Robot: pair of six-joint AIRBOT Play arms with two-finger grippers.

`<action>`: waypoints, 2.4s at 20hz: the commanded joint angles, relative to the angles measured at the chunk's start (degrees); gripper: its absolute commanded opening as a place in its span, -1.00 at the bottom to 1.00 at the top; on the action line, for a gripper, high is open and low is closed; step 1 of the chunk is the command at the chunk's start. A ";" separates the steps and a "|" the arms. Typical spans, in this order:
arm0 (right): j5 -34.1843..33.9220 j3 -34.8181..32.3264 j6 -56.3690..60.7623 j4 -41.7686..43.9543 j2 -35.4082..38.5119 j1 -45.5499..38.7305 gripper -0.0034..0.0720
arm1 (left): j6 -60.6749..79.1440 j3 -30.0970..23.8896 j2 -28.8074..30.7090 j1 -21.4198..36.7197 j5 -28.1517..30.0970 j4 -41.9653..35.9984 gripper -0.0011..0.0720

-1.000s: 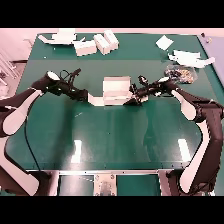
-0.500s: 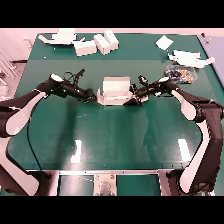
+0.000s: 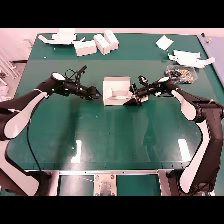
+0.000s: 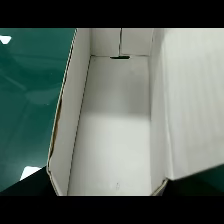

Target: Fold the box and place the chain.

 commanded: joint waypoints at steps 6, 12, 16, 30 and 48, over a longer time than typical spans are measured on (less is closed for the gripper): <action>0.02 0.04 0.02 0.00 0.02 -0.04 0.37 | -1.42 0.96 0.70 -0.98 2.12 -0.50 -0.10; 0.04 0.04 0.02 0.00 0.02 -0.04 0.37 | -4.09 1.95 0.70 -2.34 4.04 0.83 -0.10; 0.02 0.04 0.02 0.00 0.02 -0.04 0.37 | -10.10 6.86 0.70 -5.38 5.33 10.40 -0.07; 0.04 0.04 0.02 0.00 0.02 -0.04 0.37 | -20.63 7.98 0.70 -8.61 3.23 17.51 0.12; 0.04 0.04 0.02 0.00 0.02 -0.04 0.37 | -35.52 14.64 0.70 -14.19 4.85 34.34 0.11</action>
